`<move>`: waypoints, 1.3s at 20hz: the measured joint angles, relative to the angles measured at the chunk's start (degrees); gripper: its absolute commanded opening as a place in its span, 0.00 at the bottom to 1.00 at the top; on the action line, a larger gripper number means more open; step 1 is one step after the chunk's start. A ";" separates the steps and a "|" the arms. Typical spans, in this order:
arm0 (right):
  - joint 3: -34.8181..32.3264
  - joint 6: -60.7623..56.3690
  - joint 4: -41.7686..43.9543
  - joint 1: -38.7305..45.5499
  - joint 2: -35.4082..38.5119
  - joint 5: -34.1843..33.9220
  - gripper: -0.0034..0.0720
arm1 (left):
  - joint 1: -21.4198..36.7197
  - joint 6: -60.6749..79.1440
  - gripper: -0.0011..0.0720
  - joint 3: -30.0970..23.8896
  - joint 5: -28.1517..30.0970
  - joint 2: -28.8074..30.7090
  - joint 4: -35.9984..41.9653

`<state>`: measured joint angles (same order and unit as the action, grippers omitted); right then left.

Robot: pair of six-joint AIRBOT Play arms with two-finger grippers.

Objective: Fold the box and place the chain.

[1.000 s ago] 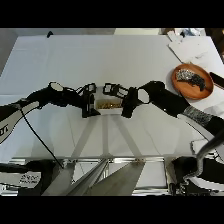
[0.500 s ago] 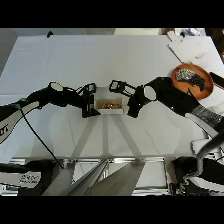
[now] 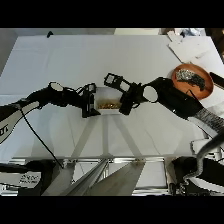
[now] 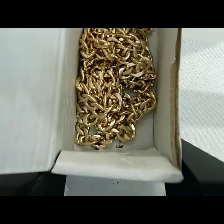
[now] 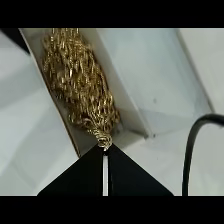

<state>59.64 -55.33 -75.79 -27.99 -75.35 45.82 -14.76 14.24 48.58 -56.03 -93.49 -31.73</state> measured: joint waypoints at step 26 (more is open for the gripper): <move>20.59 -3.61 13.14 11.69 -16.17 8.87 0.58 | 0.00 0.00 0.22 0.00 0.00 0.00 0.00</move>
<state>80.23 -58.94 -62.65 -16.29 -91.53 54.70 -14.76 14.24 48.58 -56.03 -93.49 -31.73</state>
